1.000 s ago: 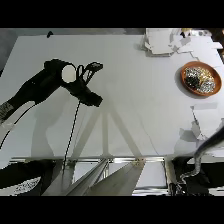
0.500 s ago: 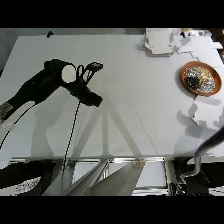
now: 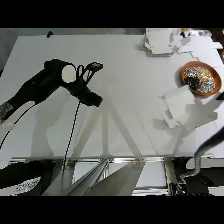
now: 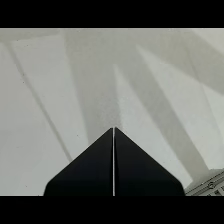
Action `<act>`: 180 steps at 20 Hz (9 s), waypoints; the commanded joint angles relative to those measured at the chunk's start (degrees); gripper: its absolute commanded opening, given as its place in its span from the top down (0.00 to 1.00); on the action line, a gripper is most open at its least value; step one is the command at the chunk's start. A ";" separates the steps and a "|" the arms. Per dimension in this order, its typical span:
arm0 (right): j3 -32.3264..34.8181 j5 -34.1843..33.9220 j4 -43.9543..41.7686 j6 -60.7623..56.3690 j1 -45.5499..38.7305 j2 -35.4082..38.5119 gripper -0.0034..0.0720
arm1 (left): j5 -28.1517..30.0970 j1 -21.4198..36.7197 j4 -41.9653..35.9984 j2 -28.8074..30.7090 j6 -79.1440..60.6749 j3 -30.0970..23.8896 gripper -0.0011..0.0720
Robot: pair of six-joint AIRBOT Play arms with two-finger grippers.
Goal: Fold the box and place the chain.
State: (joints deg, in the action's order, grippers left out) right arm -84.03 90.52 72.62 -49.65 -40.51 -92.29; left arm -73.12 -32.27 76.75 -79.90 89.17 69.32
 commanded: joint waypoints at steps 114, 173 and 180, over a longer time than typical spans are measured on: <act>55.95 -35.15 -6.49 -6.64 40.54 65.96 0.51 | 19.41 0.74 -40.83 -13.94 -86.58 -7.82 0.98; 65.31 -60.08 -8.20 47.36 67.41 43.25 0.16 | 19.32 0.74 -40.92 -13.90 -86.31 -7.82 0.97; 61.09 -59.49 -10.27 47.39 66.97 43.23 0.16 | 19.32 0.74 -40.92 -13.90 -86.31 -7.82 0.97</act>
State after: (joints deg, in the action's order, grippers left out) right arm -21.47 31.14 63.35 -2.28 26.81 -49.04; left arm -53.71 -31.51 35.79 -93.84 2.85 61.47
